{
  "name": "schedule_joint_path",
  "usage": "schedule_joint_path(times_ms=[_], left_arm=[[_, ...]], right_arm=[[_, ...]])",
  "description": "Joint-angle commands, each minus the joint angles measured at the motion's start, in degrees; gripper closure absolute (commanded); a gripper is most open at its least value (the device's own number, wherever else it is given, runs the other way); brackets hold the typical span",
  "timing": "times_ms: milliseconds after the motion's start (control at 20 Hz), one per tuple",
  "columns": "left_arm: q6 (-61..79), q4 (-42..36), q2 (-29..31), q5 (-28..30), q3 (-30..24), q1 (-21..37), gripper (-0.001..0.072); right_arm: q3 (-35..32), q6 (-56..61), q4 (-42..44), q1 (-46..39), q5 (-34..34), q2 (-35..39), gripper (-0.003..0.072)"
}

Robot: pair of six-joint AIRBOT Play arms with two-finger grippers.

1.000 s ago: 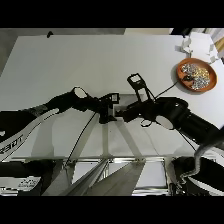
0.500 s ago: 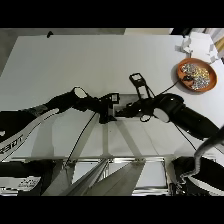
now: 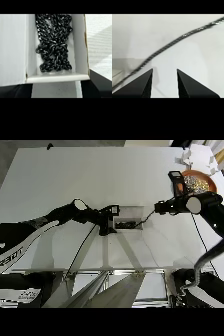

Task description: Fold the box and place the chain.

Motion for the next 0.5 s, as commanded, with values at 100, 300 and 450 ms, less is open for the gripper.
schedule_joint_path(times_ms=[100,300,450], left_arm=[[0.00,0.00,0.02,0.00,-0.02,0.04,0.0502],[0.00,0.00,0.02,0.00,-0.02,0.04,0.0502],[0.00,0.00,0.02,0.00,-0.02,0.04,0.0502]], right_arm=[[5.84,-7.34,0.70,-7.15,0.04,-10.34,0.0262],[11.85,-4.02,1.18,-6.27,0.83,-18.12,0.0263],[12.59,-2.75,1.31,-6.27,0.70,-22.01,0.0265]])
